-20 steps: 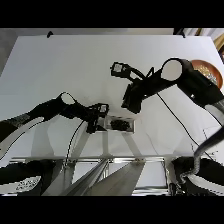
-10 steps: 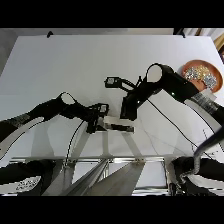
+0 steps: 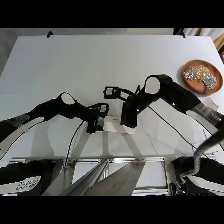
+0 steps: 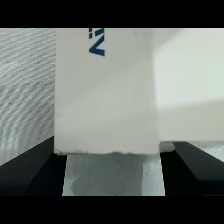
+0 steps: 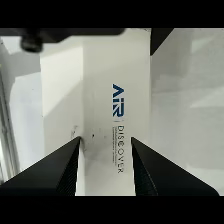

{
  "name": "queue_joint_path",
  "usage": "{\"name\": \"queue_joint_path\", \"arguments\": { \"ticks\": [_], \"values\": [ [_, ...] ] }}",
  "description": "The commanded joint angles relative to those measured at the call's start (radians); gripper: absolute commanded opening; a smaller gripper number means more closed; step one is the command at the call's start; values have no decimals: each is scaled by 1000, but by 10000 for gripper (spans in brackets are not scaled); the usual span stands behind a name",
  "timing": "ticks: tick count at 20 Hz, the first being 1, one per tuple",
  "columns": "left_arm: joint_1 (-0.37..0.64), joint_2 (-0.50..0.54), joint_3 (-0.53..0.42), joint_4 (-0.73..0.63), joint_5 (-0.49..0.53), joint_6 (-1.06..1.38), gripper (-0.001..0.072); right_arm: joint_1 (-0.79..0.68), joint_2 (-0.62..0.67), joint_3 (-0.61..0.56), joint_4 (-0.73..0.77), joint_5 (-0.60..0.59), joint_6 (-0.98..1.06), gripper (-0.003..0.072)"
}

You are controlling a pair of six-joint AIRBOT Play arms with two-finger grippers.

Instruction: Fold the box and place the chain.

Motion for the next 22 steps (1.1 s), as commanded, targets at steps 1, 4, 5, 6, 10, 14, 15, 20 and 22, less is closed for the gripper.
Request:
{"name": "queue_joint_path", "arguments": {
  "ticks": [1,4,5,6,10,14,15,20,22],
  "values": [
    [1,0,0,1,0,2,212,27,32,-47,-28,-68,2,369],
    [1,0,0,1,0,2,212,56,32,-51,-55,-122,16,446],
    [1,0,0,1,0,2,212,61,32,-51,-55,-126,16,446],
    [1,0,0,1,0,2,212,65,32,-51,-55,-124,20,446],
    [1,0,0,1,0,2,212,66,61,-51,-58,-99,38,445],
    [1,0,0,1,0,2,212,77,95,-54,-61,-76,39,444],
    [1,0,0,1,0,2,212,88,95,-61,-61,-78,38,444],
    [1,0,0,1,0,2,212,114,95,-103,-62,-90,38,441],
    [1,0,0,1,0,2,212,114,95,-106,-65,-99,38,434]
  ]
}}
